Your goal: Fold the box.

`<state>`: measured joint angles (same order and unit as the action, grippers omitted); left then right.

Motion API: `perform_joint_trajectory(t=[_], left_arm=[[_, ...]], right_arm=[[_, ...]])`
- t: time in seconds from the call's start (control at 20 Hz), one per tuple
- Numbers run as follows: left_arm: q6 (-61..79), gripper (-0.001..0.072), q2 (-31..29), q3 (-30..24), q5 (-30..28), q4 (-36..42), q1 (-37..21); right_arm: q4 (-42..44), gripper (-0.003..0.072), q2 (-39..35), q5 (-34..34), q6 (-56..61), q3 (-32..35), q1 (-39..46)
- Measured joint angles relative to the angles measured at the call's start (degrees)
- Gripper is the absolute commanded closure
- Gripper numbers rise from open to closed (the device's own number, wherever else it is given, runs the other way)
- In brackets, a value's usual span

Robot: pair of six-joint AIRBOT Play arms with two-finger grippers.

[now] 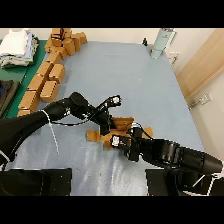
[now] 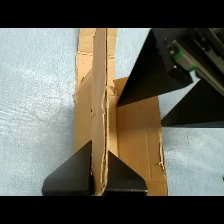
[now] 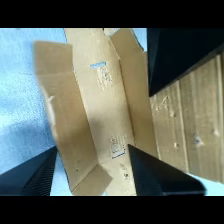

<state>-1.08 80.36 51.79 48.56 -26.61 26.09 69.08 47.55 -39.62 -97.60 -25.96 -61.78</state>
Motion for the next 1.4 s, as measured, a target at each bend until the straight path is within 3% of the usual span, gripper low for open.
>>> perform_joint_trajectory(t=[0.45, 1.05, 1.2, 1.4], left_arm=[[0.0, 0.0698, 0.0, 0.0, 0.0, 0.0, 0.0], [0.0, 0.0698, 0.0, 0.0, 0.0, 0.0, 0.0], [0.0, 0.0697, 0.0, 0.0, 0.0, 0.0, 0.0], [0.0, 0.0698, 0.0, 0.0, 0.0, 0.0, 0.0]], right_arm=[[0.1, -0.0032, -0.9, -3.6, 4.7, 0.0, 4.6], [-3.3, -0.0031, -2.6, -0.6, 3.2, 0.0, 7.7], [3.8, -0.0032, -2.7, 0.0, -5.6, 0.0, 12.6], [21.8, -0.0032, -1.6, 1.4, -29.1, 0.0, 22.7]])
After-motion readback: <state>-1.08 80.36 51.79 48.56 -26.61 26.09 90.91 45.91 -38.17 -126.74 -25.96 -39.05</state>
